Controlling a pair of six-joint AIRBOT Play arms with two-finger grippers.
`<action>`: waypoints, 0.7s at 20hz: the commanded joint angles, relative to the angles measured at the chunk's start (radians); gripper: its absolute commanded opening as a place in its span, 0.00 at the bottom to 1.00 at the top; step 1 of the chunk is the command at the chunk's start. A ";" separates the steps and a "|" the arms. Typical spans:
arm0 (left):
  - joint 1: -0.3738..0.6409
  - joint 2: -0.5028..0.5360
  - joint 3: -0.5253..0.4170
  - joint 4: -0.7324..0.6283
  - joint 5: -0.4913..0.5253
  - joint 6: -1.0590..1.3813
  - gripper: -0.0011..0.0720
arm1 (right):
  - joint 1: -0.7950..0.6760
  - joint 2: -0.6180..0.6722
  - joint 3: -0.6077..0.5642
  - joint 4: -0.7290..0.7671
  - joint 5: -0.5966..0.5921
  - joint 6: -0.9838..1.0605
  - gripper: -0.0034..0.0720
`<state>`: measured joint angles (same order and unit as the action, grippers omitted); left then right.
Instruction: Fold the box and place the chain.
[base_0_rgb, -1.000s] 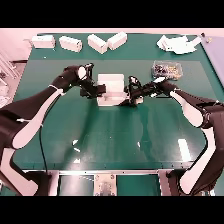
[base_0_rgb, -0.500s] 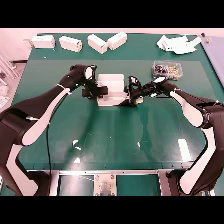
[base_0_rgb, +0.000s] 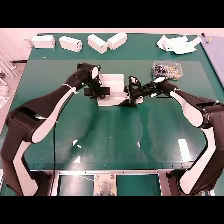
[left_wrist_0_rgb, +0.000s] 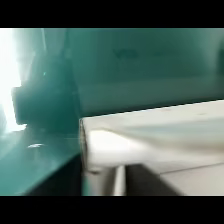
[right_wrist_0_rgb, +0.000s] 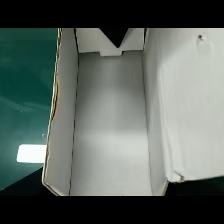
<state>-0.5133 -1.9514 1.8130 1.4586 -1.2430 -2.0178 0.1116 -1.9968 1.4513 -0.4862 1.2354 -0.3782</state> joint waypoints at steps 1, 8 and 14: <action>-0.003 -0.011 0.021 0.017 -0.024 -0.001 0.18 | 0.000 0.000 0.000 0.000 0.000 0.000 0.82; -0.003 -0.014 0.021 0.027 -0.026 0.003 0.04 | 0.000 0.000 0.000 0.000 0.000 0.000 0.82; -0.003 -0.014 0.021 0.024 -0.020 0.025 0.04 | 0.000 0.000 0.000 0.000 0.000 0.000 0.82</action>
<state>-0.5163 -1.9652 1.8332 1.4837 -1.2652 -2.0094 0.1116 -1.9968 1.4513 -0.4854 1.2385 -0.3779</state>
